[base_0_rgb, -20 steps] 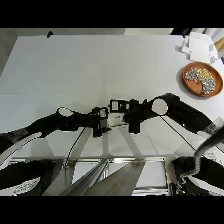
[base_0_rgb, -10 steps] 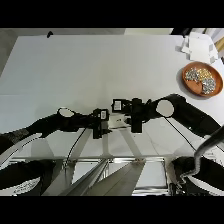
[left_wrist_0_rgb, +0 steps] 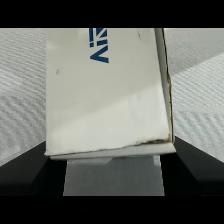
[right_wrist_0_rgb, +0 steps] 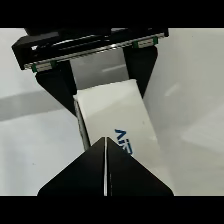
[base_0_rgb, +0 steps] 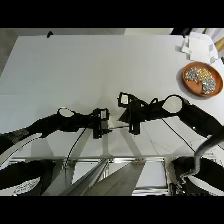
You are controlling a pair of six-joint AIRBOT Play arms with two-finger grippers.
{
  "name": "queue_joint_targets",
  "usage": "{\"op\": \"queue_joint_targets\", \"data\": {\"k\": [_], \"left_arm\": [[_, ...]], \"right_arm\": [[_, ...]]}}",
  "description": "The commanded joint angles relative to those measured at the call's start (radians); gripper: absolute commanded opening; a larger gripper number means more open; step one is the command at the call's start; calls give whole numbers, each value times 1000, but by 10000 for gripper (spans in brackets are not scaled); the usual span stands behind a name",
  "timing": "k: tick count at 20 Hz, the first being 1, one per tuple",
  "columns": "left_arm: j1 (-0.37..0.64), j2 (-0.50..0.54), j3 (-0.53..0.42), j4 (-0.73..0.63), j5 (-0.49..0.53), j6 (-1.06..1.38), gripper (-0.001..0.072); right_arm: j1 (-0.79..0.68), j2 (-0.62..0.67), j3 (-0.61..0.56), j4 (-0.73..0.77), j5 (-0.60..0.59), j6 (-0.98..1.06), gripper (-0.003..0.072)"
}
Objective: Fold the box and place the chain.
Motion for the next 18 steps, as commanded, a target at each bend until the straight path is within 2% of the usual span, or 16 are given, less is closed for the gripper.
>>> {"op": "queue_joint_targets", "data": {"k": [1,9,18], "left_arm": [[1,0,0,0,2,0,103],[1,0,0,0,2,0,103],[1,0,0,0,2,0,103]], "right_arm": [[-23,-8,-58,97,-10,-70,13],[-23,-93,-95,94,3,-66,15],[-21,-95,-104,38,-10,-54,15]]}}
